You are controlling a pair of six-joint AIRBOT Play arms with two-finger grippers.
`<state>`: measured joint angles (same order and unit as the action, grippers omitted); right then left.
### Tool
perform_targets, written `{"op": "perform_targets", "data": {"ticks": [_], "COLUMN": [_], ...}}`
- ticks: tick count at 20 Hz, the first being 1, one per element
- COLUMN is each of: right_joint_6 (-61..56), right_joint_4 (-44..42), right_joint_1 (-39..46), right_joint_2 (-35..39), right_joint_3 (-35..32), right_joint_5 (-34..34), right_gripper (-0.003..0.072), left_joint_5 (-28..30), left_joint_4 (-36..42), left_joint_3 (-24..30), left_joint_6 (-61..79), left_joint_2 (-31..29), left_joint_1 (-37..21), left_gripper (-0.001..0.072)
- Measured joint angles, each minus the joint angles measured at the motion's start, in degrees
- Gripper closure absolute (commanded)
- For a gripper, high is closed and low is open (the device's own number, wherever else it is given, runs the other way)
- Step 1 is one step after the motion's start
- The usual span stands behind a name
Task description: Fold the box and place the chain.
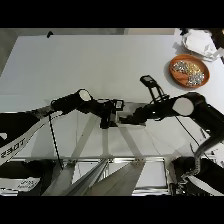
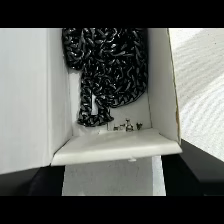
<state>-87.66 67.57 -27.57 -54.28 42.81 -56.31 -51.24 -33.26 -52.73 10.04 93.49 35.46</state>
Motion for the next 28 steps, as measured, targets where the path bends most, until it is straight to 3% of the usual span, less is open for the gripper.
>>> {"op": "perform_targets", "data": {"ticks": [5,9,10,15,23,28], "right_joint_6": [0.85,2.60,3.39,5.14,2.84,1.18], "right_joint_4": [2.10,5.57,6.12,9.14,16.79,19.76], "right_joint_1": [11.30,22.40,24.50,27.04,19.34,16.37], "right_joint_2": [10.10,10.21,8.98,-1.60,-20.41,-27.04], "right_joint_3": [0.33,0.39,0.52,3.08,12.15,14.34], "right_joint_5": [-4.07,-5.64,-5.51,-2.89,1.29,1.03], "right_gripper": [0.0465,0.0438,0.0409,0.0408,0.0405,0.0375], "left_joint_5": [-0.02,-0.02,-0.02,-0.02,-0.02,-0.02], "left_joint_4": [0.00,0.00,0.00,0.00,0.00,0.00], "left_joint_3": [0.00,0.00,0.00,0.00,0.00,0.00], "left_joint_6": [0.00,0.00,0.00,0.00,0.00,0.00], "left_joint_2": [0.00,0.00,0.00,0.00,0.00,0.00], "left_joint_1": [0.00,0.00,0.00,0.00,0.00,0.00], "left_gripper": [0.0371,0.0371,0.0371,0.0371,0.0371,0.0371]}}
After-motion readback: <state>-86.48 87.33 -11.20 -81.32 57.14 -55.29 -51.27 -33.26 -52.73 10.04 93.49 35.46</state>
